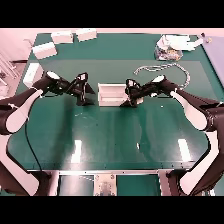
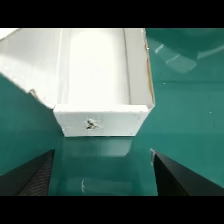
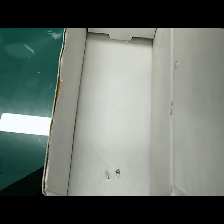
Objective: Fold the box and place the chain.
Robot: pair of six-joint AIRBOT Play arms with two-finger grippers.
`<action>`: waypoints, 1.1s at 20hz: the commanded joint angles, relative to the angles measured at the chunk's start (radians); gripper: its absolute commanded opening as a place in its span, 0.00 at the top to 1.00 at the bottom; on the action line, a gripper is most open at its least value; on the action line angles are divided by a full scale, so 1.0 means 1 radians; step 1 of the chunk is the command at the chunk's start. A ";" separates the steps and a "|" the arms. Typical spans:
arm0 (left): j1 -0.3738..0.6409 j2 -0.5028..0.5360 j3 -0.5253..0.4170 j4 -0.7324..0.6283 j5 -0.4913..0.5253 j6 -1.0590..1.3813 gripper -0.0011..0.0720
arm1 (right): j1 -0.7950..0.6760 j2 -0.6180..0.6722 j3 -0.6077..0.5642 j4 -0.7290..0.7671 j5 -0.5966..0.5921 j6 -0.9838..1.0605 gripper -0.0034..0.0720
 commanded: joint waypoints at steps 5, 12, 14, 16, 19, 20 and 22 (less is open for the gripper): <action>-0.016 -0.025 0.000 -0.064 0.031 0.013 0.00 | 0.000 0.001 0.000 0.000 0.000 0.000 0.19; -0.044 -0.033 0.000 -0.101 0.046 0.002 0.00 | 0.000 0.001 0.000 0.000 0.000 0.000 0.19; -0.048 -0.037 0.000 -0.103 0.050 -0.005 0.00 | 0.000 0.001 0.000 0.000 0.000 0.000 0.19; -0.048 -0.045 0.000 -0.102 0.048 -0.010 0.00 | 0.000 0.001 0.000 0.000 0.000 0.000 0.19; -0.048 -0.045 0.000 -0.098 0.060 -0.009 0.00 | 0.000 0.001 0.000 0.000 0.000 0.000 0.19; -0.050 -0.047 0.000 -0.101 0.062 -0.009 0.00 | 0.000 0.001 0.000 0.000 0.000 0.000 0.18; -0.051 -0.056 0.000 -0.111 0.064 -0.018 0.00 | 0.000 0.001 0.000 0.000 0.000 0.000 0.19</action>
